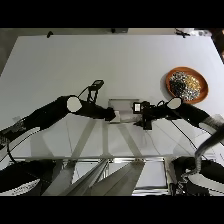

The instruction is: Fold the box and place the chain.

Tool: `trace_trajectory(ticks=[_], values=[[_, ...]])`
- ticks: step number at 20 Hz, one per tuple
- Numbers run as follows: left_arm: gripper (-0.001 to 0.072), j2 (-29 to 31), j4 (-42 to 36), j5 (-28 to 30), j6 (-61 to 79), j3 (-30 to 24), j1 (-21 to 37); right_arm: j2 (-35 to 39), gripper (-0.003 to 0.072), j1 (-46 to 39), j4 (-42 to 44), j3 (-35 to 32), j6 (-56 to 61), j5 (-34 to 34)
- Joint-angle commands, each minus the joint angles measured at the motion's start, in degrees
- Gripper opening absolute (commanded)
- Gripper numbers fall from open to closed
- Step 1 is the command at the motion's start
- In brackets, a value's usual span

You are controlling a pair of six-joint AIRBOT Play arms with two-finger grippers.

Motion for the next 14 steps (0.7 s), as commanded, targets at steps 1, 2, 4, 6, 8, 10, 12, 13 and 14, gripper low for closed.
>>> trace_trajectory(ticks=[1, 2, 4, 6, 8, 10, 12, 13, 14], values=[[0.0455, -2.2, 7.0, -2.1, -10.4, 4.3, -2.4, 0.0, 0.0554, 0.0, 0.0, 0.0, 0.0, 0.0], [0.0455, -3.0, 8.2, -3.0, -13.0, 5.3, -3.0, 0.0, 0.0554, 0.0, 0.0, 0.0, 0.0, 0.0], [0.0455, -4.6, 11.5, -5.2, -18.9, 7.1, -3.7, 0.0, 0.0554, 0.0, 0.0, 0.0, 0.0, 0.0], [0.0455, -5.4, 16.6, -8.4, -24.6, 8.8, -4.2, 0.0, 0.0554, 0.0, 0.0, 0.0, 0.0, 0.0], [0.0455, -5.7, 21.4, -12.1, -29.1, 10.4, -4.8, 0.0, 0.0554, 0.0, 0.0, 0.0, 0.0, 0.0], [0.0455, -5.7, 23.2, -13.4, -30.8, 11.4, -5.4, 0.0, 0.0554, 0.0, 0.0, 0.0, 0.0, 0.0], [0.0454, -6.2, 23.1, -13.5, -32.8, 12.1, -6.2, 0.0, 0.0554, 0.0, 0.0, 0.0, 0.0, 0.0], [0.0454, -6.7, 23.1, -13.7, -33.6, 12.7, -6.6, 0.0, 0.0554, 0.0, 0.0, 0.0, 0.0, 0.0], [0.0454, -7.2, 23.1, -14.0, -34.2, 13.3, -7.1, 0.0, 0.0554, 0.0, 0.0, 0.0, 0.0, 0.0]])
